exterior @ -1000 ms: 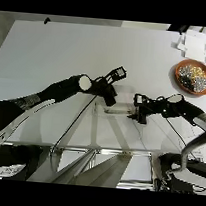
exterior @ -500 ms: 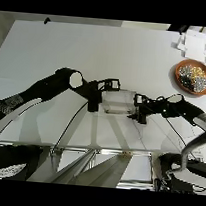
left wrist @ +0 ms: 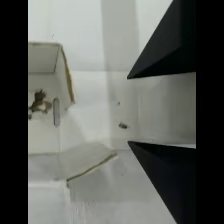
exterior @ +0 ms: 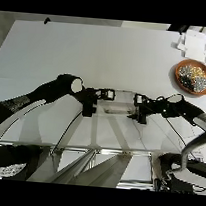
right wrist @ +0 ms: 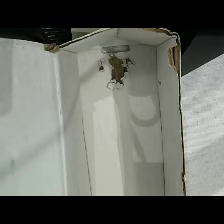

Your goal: Fold the box and place the chain.

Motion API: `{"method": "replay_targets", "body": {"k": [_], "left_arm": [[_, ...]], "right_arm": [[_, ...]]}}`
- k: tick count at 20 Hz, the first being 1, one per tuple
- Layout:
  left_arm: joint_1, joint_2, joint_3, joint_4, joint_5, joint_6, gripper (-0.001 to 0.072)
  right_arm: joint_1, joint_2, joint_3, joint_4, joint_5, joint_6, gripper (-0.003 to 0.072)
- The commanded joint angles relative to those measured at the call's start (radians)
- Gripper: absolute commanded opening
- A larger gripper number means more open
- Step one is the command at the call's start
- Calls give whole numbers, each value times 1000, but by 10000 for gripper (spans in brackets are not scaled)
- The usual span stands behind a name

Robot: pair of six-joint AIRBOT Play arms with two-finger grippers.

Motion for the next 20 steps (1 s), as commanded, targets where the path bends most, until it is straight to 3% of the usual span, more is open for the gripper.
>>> {"method": "replay_targets", "body": {"k": [1, 7, 9, 15, 17, 18, 20], "left_arm": [[0, -5, -5, -2, 121, 5, 452], [-15, -5, -5, -70, 146, 143, 445], [-26, -5, -5, -82, 137, 143, 324], [-70, -5, -5, -179, 109, 252, 300], [-72, -5, -5, -189, 130, 251, 88], [-71, -6, -5, -199, 132, 251, 23], [-71, -8, -5, -207, 132, 251, 26]], "right_arm": [[0, 0, 0, 0, 1, 0, 415], [0, 0, 0, 0, 0, 0, 415], [0, 0, 0, 0, 0, 0, 415], [0, 0, 0, 0, 0, 0, 415], [0, 0, 0, 0, 1, 0, 415], [0, 0, 0, 0, 1, 0, 415], [0, 0, 0, 0, 0, 0, 415]]}}
